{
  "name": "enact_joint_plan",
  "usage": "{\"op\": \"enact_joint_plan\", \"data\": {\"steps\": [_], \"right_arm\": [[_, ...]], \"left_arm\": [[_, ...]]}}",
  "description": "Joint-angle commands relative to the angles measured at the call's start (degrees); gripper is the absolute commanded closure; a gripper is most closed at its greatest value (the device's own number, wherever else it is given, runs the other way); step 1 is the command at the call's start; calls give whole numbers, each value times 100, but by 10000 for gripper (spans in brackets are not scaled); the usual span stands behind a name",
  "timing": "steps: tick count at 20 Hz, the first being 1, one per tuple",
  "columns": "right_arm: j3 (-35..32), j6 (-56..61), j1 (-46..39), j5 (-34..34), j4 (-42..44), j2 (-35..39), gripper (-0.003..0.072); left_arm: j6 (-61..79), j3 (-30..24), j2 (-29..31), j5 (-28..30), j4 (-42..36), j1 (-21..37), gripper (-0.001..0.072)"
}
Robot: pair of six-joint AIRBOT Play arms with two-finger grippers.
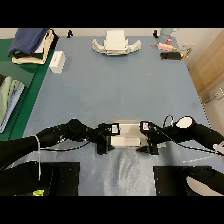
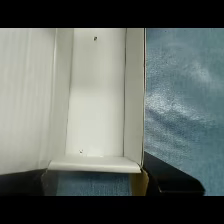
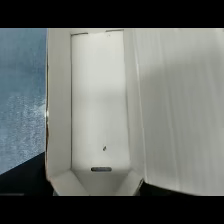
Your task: Fold the box.
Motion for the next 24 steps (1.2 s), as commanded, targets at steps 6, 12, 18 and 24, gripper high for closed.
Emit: {"op": "enact_joint_plan", "data": {"steps": [6,12,18,24], "right_arm": [[9,431,-199,4,-1010,717,-22],[11,949,-584,269,-1362,1478,55],[13,1285,-610,632,-994,2273,54],[11,2094,-610,1237,822,2684,54]], "left_arm": [[-9,4,-4,76,-9,11,245],[-9,4,-4,74,-9,11,245],[-9,4,-4,74,-9,11,245],[-9,4,-4,74,-9,11,245]]}}
